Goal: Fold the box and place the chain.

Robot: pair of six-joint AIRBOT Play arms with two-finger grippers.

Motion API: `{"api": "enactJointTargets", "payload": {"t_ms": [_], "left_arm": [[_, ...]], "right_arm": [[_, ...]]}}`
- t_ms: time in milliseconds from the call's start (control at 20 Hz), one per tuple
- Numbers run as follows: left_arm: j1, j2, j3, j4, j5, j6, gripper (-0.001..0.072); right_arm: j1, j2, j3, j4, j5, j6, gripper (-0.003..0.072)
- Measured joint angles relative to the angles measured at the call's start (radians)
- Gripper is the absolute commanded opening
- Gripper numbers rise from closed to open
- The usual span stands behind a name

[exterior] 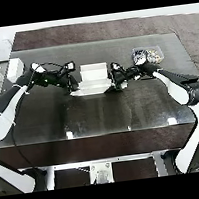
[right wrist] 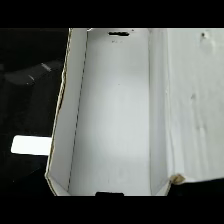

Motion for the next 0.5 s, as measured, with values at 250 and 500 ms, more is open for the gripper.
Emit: {"api": "enactJointTargets", "payload": {"t_ms": [250,500], "left_arm": [[0.0,-0.001,0.0,-0.013,-0.018,0.003,0.0357],[0.0,-0.023,0.0,-0.035,-0.059,0.015,0.0348]], "right_arm": [[0.0,0.0,0.0,0.0,0.0,0.0,0.0585],[0.0,0.0,0.0,0.0,0.0,0.0,0.0584]]}}
